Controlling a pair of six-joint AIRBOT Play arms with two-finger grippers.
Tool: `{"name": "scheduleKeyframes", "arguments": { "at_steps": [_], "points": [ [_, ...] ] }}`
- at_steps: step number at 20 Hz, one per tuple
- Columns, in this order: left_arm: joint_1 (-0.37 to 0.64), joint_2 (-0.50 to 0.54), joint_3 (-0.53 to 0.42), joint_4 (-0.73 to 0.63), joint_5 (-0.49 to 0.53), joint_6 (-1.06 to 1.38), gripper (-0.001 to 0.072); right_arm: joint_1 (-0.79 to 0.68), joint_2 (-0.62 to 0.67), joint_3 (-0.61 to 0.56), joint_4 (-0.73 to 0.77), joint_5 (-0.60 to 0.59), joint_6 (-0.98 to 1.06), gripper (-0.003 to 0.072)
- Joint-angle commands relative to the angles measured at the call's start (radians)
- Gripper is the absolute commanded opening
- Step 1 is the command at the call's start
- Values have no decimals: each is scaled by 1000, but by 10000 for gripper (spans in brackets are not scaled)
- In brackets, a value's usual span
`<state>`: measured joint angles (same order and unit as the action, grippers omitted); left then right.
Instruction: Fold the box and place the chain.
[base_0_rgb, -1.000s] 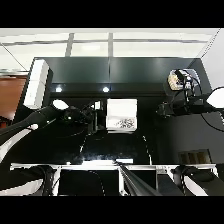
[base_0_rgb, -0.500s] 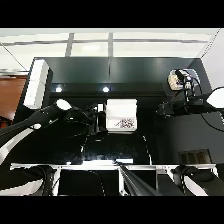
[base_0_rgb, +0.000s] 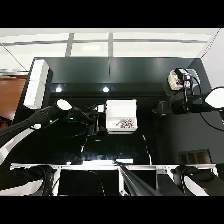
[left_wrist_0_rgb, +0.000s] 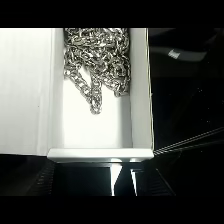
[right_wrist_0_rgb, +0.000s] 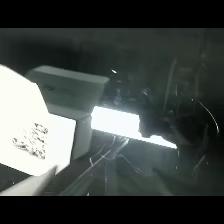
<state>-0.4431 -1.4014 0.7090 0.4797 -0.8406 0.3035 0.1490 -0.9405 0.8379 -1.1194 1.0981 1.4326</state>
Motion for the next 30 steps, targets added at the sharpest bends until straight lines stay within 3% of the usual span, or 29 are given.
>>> {"name": "scheduleKeyframes", "arguments": {
  "at_steps": [1,6,10,12,15,20,23,26,30],
  "points": [
    [0,0,1,2,2,-1,467,18,-55,2,82,-69,-22,704],
    [0,0,1,2,2,-1,467,18,-337,153,171,-185,-135,699],
    [0,0,1,2,2,-1,467,26,-489,261,240,-204,-264,672],
    [0,0,1,2,2,-1,467,37,-497,273,288,-183,-417,660],
    [0,0,1,2,2,-1,467,47,-491,302,340,-26,-702,660],
    [-7,0,1,10,2,0,466,47,-413,314,330,188,-816,660],
    [-8,0,1,13,2,0,467,55,-333,218,313,168,-816,660],
    [-14,0,1,23,3,0,467,92,-296,78,306,41,-916,660],
    [-14,0,1,24,3,-1,467,113,-296,57,306,21,-1004,660]
  ]
}}
